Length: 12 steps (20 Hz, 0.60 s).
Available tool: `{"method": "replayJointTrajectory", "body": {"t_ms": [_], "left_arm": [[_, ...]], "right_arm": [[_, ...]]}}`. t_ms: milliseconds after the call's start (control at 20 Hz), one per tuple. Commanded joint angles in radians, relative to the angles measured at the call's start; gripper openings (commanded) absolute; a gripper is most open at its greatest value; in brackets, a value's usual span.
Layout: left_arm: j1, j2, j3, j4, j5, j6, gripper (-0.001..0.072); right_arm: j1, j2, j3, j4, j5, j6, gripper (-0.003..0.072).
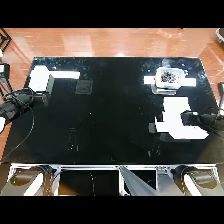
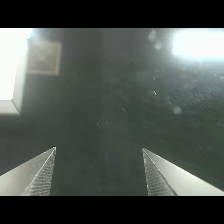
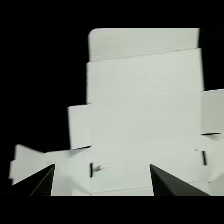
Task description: Fold the box and place the chain.
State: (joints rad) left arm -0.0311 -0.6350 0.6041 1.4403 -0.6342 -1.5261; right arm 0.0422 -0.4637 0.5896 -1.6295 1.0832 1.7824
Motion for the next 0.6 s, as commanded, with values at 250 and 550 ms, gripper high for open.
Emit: {"method": "replayJointTrajectory", "body": {"t_ms": [250,550], "left_arm": [[0.0,-0.001,0.0,-0.07,-0.091,0.0,0.063],[0.0,-0.001,0.0,-0.07,-0.092,0.0,0.063]], "right_arm": [[-0.554,-0.055,0.074,-0.307,-0.263,0.117,0.0697],[-0.831,-0.315,0.117,-0.148,-0.413,0.154,0.0698]]}}
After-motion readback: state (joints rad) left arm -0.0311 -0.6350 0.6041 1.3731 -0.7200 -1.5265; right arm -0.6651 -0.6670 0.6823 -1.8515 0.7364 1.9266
